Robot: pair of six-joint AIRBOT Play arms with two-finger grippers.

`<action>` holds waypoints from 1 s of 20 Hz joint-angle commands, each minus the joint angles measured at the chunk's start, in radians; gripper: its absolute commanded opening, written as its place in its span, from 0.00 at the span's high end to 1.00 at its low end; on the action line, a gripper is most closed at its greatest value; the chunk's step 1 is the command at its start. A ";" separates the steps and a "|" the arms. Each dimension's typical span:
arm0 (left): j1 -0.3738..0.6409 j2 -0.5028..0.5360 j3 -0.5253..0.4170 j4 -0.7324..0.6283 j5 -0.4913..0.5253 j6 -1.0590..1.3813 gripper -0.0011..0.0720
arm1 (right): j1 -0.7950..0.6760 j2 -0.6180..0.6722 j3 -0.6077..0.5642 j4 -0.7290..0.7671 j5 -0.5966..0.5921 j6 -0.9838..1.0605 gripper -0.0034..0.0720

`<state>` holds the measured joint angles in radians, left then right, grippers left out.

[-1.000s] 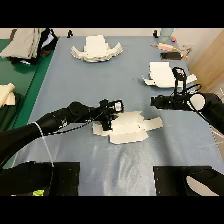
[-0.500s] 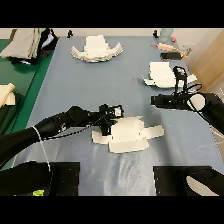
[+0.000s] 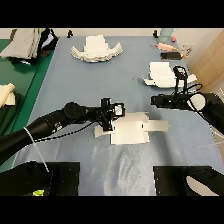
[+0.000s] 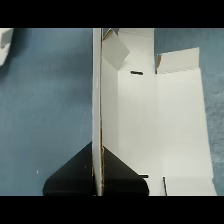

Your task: Fold the box.

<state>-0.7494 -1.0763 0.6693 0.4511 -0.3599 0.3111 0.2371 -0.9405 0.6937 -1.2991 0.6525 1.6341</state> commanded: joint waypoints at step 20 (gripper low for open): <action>-0.151 -0.008 -0.089 0.017 0.113 -0.137 0.97 | 0.000 0.001 0.001 0.022 -0.021 0.000 0.95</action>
